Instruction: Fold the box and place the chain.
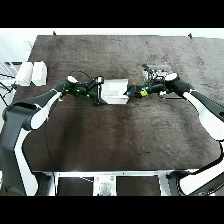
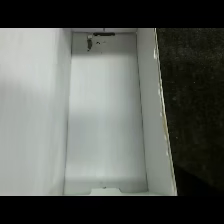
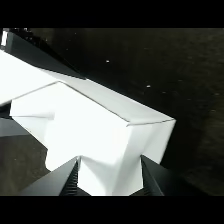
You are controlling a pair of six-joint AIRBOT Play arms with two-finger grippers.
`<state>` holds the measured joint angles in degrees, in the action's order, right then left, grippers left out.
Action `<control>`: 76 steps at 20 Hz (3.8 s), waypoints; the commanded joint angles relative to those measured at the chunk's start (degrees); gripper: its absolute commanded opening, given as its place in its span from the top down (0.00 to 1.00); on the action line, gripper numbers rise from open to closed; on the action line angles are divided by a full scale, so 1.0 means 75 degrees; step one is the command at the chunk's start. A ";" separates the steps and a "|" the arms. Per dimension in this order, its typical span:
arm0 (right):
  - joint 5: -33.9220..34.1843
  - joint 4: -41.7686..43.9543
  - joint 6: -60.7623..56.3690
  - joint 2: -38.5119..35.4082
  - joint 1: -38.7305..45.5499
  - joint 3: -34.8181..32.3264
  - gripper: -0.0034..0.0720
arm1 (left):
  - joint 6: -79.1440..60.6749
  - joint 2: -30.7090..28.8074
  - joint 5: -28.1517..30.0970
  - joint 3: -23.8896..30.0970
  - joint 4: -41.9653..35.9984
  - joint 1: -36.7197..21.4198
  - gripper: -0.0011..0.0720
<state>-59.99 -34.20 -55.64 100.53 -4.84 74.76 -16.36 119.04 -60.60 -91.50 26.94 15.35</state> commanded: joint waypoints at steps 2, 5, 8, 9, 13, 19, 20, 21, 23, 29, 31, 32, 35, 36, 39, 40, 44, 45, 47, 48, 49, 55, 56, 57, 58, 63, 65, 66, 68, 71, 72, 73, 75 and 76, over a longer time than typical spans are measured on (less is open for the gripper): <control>0.0111 -0.0644 -0.0396 0.0003 -0.0309 0.0070 0.35 | 0.0000 -0.0006 -0.0012 0.0003 0.0000 0.0003 0.34; 0.0347 -0.1600 -0.1186 0.0003 -0.0440 0.0259 0.35 | 0.0000 -0.0006 -0.0015 0.0003 0.0000 0.0003 0.34; 0.0370 -0.2090 -0.1597 0.0003 -0.0615 0.0551 0.35 | 0.0000 -0.0006 -0.0015 0.0003 0.0000 0.0003 0.34; 0.0370 -0.2500 -0.1897 0.0003 -0.0737 0.0670 0.35 | 0.0000 -0.0006 -0.0017 0.0003 0.0000 0.0003 0.34; 0.0303 -0.4418 -0.3404 0.0017 -0.1241 0.1250 0.35 | 0.0003 -0.0006 -0.0017 0.0003 0.0000 0.0003 0.34; -0.0539 -0.6280 -0.4934 0.0256 -0.1784 0.2375 0.36 | 0.0000 -0.0006 -0.0050 0.0003 0.0000 0.0003 0.34; -0.0731 -0.6394 -0.4998 0.0379 -0.1839 0.2576 0.36 | 0.0000 -0.0006 -0.0050 0.0003 0.0000 0.0003 0.34; -0.0941 -0.6455 -0.5158 0.0530 -0.1886 0.2812 0.36 | 0.0000 -0.0006 -0.0058 0.0003 0.0000 0.0003 0.34; -0.1480 -0.6516 -0.5313 0.0828 -0.1938 0.3261 0.36 | 0.0000 -0.0006 -0.0067 0.0003 0.0000 0.0003 0.34; -0.2430 -0.7198 -0.5986 0.1562 -0.2247 0.4310 0.36 | 0.0003 -0.0006 -0.0067 0.0003 0.0003 0.0003 0.34; -0.2611 -0.7283 -0.6210 0.1705 -0.2247 0.4386 0.36 | 0.0000 -0.0006 -0.0067 0.0003 0.0003 0.0003 0.34; -0.2611 -0.7443 -0.6394 0.1737 -0.2250 0.4389 0.36 | 0.0000 -0.0006 -0.0067 0.0003 0.0003 0.0003 0.34; -0.2608 -0.7533 -0.6828 0.1757 -0.2267 0.4398 0.39 | 0.0000 -0.0006 -0.0067 0.0003 0.0000 0.0003 0.34; -0.2608 -0.7536 -0.6936 0.1757 -0.2302 0.4398 0.41 | 0.0000 -0.0003 -0.0067 0.0003 0.0003 0.0003 0.34; -0.2553 -0.7533 -0.7242 0.1760 -0.2454 0.4401 0.48 | 0.0000 -0.0006 -0.0067 0.0003 0.0003 0.0003 0.34; -0.2547 -0.7551 -0.7341 0.1760 -0.2530 0.4401 0.48 | 0.0000 -0.0006 -0.0067 0.0003 0.0003 0.0003 0.34; -0.2492 -0.7565 -0.7801 0.1760 -0.2649 0.4401 0.61 | 0.0000 -0.0006 -0.0067 0.0003 0.0003 0.0003 0.34; -0.2530 -0.7568 -0.7816 0.1760 -0.2658 0.4398 0.62 | 0.0000 -0.0006 -0.0067 0.0003 0.0003 0.0003 0.34; -0.2562 -0.7589 -0.7822 0.1760 -0.2658 0.4398 0.62 | 0.0000 -0.0006 -0.0067 0.0003 0.0000 0.0003 0.34; -0.2565 -0.7592 -0.7848 0.1760 -0.2655 0.4398 0.62 | 0.0000 -0.0006 -0.0067 0.0003 0.0000 0.0003 0.34; -0.2585 -0.7597 -0.7848 0.1760 -0.2652 0.4398 0.62 | 0.0000 -0.0006 -0.0067 0.0003 0.0003 0.0003 0.34; -0.2678 -0.7845 -0.8049 0.1772 -0.2646 0.4398 0.73 | 0.0000 -0.0006 -0.0067 0.0003 0.0000 0.0003 0.34; -0.2710 -0.7839 -0.8180 0.1795 -0.2646 0.4398 0.73 | 0.0000 -0.0006 -0.0067 0.0003 0.0000 0.0003 0.34; -0.2760 -0.7807 -0.8244 0.1824 -0.2646 0.4398 0.73 | 0.0000 -0.0006 -0.0067 0.0003 0.0000 0.0003 0.34; -0.2763 -0.7775 -0.8253 0.1874 -0.2646 0.4398 0.73 | 0.0000 -0.0006 -0.0067 0.0003 0.0000 0.0003 0.34; -0.2806 -0.7787 -0.8387 0.1958 -0.2646 0.4398 0.94 | 0.0000 -0.0006 -0.0067 0.0003 0.0000 0.0003 0.34; -0.2736 -0.7787 -0.8387 0.1958 -0.2646 0.4398 0.94 | 0.0000 -0.0006 -0.0067 0.0003 0.0000 0.0003 0.34; -0.2739 -0.7790 -0.8384 0.1955 -0.2646 0.4398 0.86 | 0.0000 -0.0006 -0.0067 0.0003 0.0000 0.0003 0.34; -0.2754 -0.7790 -0.8349 0.1950 -0.2626 0.4398 0.55 | 0.0000 -0.0006 -0.0067 0.0003 0.0000 0.0003 0.34; -0.2783 -0.7874 -0.8145 0.1804 -0.2629 0.4401 0.56 | 0.0000 -0.0006 -0.0067 0.0003 0.0000 0.0003 0.34; -0.2865 -0.7874 -0.8145 0.1737 -0.2629 0.4401 0.56 | 0.0000 -0.0006 -0.0067 0.0003 0.0000 0.0003 0.34; -0.2958 -0.7874 -0.8075 0.1652 -0.2629 0.4401 0.56 | 0.0000 -0.0006 -0.0067 0.0003 0.0000 0.0003 0.34; -0.3005 -0.7871 -0.7880 0.1445 -0.2634 0.4401 0.53 | 0.0000 -0.0006 -0.0067 0.0003 0.0000 0.0003 0.34; -0.3005 -0.7871 -0.7743 0.1285 -0.2632 0.4401 0.46 | 0.0000 -0.0006 -0.0070 0.0003 0.0000 0.0003 0.34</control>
<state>-81.93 -93.17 -115.87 112.09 -24.58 107.72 -16.34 119.02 -61.12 -91.48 26.94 15.40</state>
